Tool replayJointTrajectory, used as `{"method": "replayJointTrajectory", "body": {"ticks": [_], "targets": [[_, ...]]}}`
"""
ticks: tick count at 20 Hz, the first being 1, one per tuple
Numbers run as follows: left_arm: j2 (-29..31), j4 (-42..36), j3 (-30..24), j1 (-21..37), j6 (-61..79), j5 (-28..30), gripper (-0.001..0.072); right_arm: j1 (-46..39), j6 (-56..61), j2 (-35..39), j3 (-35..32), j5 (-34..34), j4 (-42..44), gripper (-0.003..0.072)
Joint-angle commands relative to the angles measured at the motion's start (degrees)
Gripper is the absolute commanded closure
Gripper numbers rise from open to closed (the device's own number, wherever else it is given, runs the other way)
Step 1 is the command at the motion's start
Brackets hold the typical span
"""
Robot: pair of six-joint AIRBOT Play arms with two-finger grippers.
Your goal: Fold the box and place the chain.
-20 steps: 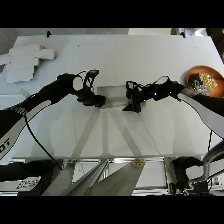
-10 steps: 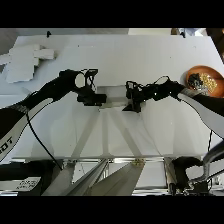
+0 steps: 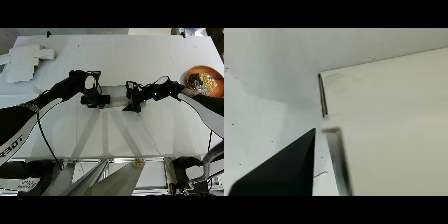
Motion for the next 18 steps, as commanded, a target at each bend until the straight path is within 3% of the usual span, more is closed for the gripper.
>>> {"method": "replayJointTrajectory", "body": {"ticks": [1,2,4,6,13,14,15,16,18], "targets": [[-0.3,2.5,0.2,-0.4,-2.8,-0.7,0.0478,0.0,0.0,0.0,0.1,0.0,0.0,0.0191],[-0.3,2.4,0.2,-0.4,-2.8,-0.7,0.0556,0.0,0.0,0.0,0.1,0.0,0.0,0.0191],[-0.3,2.4,0.2,-0.5,-2.8,-0.7,0.0589,0.0,0.0,0.0,0.1,0.0,0.0,0.0191],[-0.4,2.4,0.2,-0.7,-2.8,-0.7,0.0695,0.0,0.0,0.0,0.1,0.0,0.0,0.0191],[-0.5,2.2,0.2,-0.7,-2.4,0.3,0.0703,0.0,0.0,0.0,0.1,0.0,0.0,0.0191],[-0.5,2.2,0.2,-0.7,-2.3,0.5,0.0694,0.0,0.0,0.0,0.1,0.0,0.0,0.0191],[-0.4,2.1,0.2,-0.7,-2.4,0.4,0.0641,0.0,0.0,0.0,0.1,0.0,0.0,0.0191],[-0.4,1.7,0.2,-0.7,-2.3,0.4,0.0568,0.0,0.0,0.0,0.1,0.0,0.0,0.0191],[-0.4,0.7,0.2,-0.6,-2.3,0.2,0.0348,0.0,0.0,0.0,0.1,0.0,0.0,0.0191]]}}
